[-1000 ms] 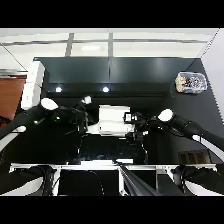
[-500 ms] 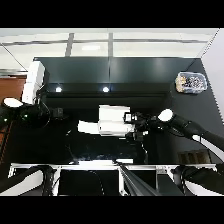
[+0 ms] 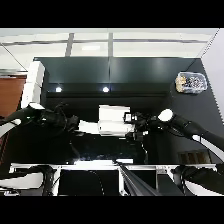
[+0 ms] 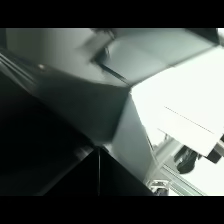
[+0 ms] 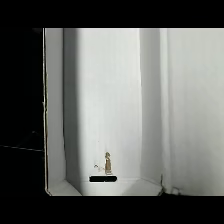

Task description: Fold the box and place the chain.

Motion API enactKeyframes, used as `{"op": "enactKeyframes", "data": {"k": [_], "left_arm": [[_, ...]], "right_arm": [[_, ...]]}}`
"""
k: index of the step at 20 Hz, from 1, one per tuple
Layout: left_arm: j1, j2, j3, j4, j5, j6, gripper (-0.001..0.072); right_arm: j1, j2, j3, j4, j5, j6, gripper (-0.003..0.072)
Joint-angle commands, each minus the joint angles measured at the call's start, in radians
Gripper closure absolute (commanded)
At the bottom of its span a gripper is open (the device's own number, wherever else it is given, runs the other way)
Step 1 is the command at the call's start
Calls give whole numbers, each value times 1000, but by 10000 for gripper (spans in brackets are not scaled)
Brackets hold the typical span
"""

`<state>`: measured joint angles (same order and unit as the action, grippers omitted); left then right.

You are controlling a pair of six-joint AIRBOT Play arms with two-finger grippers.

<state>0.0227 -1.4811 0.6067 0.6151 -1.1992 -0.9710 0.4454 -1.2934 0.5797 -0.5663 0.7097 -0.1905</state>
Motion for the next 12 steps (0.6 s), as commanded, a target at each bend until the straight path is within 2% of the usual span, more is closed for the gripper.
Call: {"op": "enactKeyframes", "data": {"k": [1, 4, 5, 8, 9, 10, 12], "left_arm": [[-91, -20, 29, -67, -34, 65, 686], [-89, -20, 69, -71, -70, 74, 685], [-89, -20, 81, -71, -85, 76, 663], [-89, -20, 123, -73, -114, 79, 273], [-89, -20, 138, -73, -115, 79, 85], [-89, -20, 151, -73, -122, 79, -11], [-93, -20, 172, -74, -137, 78, -10]], "right_arm": [[-1, 0, 0, 0, 0, 0, 485], [-1, 0, 0, 0, 0, 0, 485], [-1, 0, 0, 0, 0, 0, 485], [-1, 0, 0, 0, 0, 0, 485], [-1, 0, 0, 0, 0, 0, 485], [-1, 0, 0, 0, 0, 0, 485], [-1, 0, 0, 0, 0, 0, 485]]}}
